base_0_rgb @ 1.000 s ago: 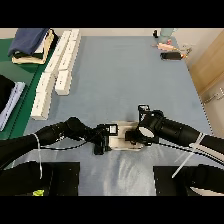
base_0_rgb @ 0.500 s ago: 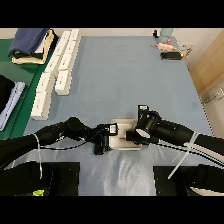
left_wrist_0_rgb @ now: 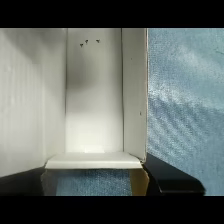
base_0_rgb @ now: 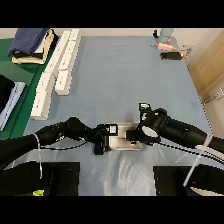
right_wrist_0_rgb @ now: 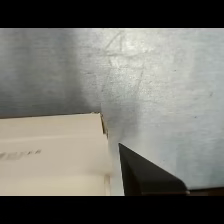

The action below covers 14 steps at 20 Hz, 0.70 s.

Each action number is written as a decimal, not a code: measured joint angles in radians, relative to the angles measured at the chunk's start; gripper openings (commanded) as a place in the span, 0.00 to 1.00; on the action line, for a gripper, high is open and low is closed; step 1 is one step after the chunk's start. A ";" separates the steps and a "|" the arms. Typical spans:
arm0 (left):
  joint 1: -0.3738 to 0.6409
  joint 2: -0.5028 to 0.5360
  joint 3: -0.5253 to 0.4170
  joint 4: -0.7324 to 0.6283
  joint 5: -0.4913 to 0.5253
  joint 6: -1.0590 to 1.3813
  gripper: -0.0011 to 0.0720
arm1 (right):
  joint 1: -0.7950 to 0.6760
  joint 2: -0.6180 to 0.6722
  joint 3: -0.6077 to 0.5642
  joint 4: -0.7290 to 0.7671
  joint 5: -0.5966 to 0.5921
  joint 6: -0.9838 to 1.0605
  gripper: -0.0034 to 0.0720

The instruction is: Fold the box.

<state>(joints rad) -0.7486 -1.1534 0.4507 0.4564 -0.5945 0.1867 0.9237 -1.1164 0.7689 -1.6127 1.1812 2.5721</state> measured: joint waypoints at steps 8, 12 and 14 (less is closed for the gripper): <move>0.000 0.000 0.000 0.000 0.000 -0.001 0.72 | -0.015 0.227 0.000 0.014 0.104 -0.030 0.05; 0.000 0.000 0.000 0.000 0.000 -0.002 0.72 | -0.147 0.264 -0.001 0.000 0.177 -0.164 0.04; 0.000 0.000 0.000 -0.001 0.000 -0.002 0.72 | -0.271 0.252 -0.002 0.033 0.167 -0.286 0.04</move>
<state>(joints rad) -0.7486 -1.1534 0.4507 0.4557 -0.5945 0.1848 0.6529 -0.8642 0.7670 -1.5799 1.3479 2.2864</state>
